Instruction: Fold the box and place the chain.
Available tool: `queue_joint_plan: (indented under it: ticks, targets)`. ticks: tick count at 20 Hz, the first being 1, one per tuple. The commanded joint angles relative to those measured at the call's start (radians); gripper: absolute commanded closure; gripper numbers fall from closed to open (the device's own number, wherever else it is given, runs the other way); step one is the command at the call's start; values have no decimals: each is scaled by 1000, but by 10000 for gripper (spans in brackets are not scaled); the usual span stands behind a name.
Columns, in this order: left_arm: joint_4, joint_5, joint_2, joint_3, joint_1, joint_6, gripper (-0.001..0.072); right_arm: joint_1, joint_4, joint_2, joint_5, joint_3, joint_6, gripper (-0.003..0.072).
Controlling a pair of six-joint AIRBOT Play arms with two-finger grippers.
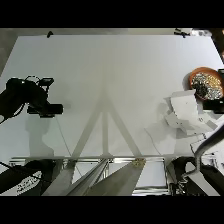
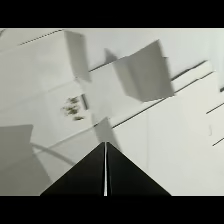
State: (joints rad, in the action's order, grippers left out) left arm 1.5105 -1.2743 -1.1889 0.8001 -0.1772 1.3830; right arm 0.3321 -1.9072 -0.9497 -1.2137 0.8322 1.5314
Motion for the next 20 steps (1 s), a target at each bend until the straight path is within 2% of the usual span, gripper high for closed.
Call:
queue_joint_plan:
  ticks: [1, 3, 4, 10, 16, 18, 20]
  targets:
    - [0, 0, 1, 0, 1, 0, 698, 252, 68, -1, 190, 7, -178, 619]
    - [0, 0, 1, 0, 1, 0, 698, 322, 108, -9, 257, 7, -236, 248]
    - [0, 0, 1, 0, 1, 0, 698, 333, 107, -19, 289, 7, -238, 229]
    - [0, 0, 1, 0, 1, 0, 698, 332, 84, -178, 319, 9, -314, 225]
    - [0, 0, 1, 0, 1, 0, 698, 332, 243, -270, 317, 10, -532, 227]
    - [0, 0, 1, 0, 1, 0, 698, 332, 267, -290, 317, 10, -546, 231]
    - [0, 0, 1, 0, 1, 0, 698, 332, 264, -314, 305, 10, -546, 267]
